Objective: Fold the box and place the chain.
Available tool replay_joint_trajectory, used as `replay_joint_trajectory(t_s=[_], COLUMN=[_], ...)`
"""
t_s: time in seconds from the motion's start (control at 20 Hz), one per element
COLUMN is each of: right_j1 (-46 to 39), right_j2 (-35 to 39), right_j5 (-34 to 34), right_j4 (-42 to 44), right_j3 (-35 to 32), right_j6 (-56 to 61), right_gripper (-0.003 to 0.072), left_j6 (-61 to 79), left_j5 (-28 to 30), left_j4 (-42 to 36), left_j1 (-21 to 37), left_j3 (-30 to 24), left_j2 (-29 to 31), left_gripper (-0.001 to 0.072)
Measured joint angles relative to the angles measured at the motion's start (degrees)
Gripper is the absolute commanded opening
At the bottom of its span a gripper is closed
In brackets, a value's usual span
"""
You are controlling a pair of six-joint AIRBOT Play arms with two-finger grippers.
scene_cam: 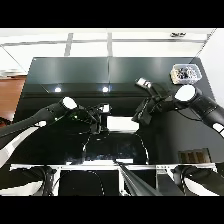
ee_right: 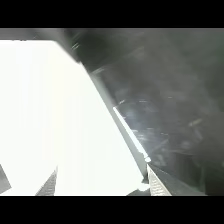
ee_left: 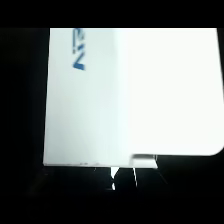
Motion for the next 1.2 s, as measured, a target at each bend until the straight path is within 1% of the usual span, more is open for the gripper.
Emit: replay_joint_trajectory(t_s=[0.15,0.2,0.25,0.45,0.5,0.55,0.6,0.7,1.15,1.2], right_j1=[1.9,2.3,2.6,3.1,3.2,3.3,3.3,3.3,3.3,3.3], right_j2=[-0.3,-0.4,-0.4,-0.7,-0.7,-0.7,-0.8,-0.8,-0.8,-0.8], right_j5=[0.3,0.3,0.3,0.0,-0.1,-0.2,-0.1,-0.3,0.0,0.2], right_j4=[0.1,0.0,0.2,0.4,0.4,0.4,0.4,0.3,0.3,0.3], right_j3=[-0.8,-0.9,-1.0,-1.2,-1.2,-1.3,-1.3,-1.3,-2.1,-2.3], right_j6=[-7.4,-8.9,-10.2,-13.6,-14.0,-14.3,-14.5,-14.8,-15.2,-15.2], right_gripper=[0.0643,0.0640,0.0613,0.0606,0.0435,0.0346,0.0340,0.0243,0.0244,0.0286], left_j6=[0.0,0.0,0.0,0.0,0.0,0.0,-0.1,-0.1,0.0,0.0], left_j5=[0.0,0.0,0.0,0.0,0.0,0.0,0.0,0.0,0.0,0.0], left_j4=[0.0,0.0,0.0,0.0,0.0,0.0,0.0,0.0,0.0,0.0], left_j1=[0.0,0.0,0.0,0.0,0.0,0.0,0.0,0.0,0.0,0.0], left_j3=[0.0,0.0,0.0,0.0,0.0,0.0,0.0,0.0,0.0,0.0], left_j2=[0.0,0.0,0.0,0.0,0.0,0.0,0.0,0.0,0.0,0.0], left_gripper=[0.0333,0.0333,0.0332,0.0333,0.0333,0.0333,0.0333,0.0333,0.0333,0.0333])
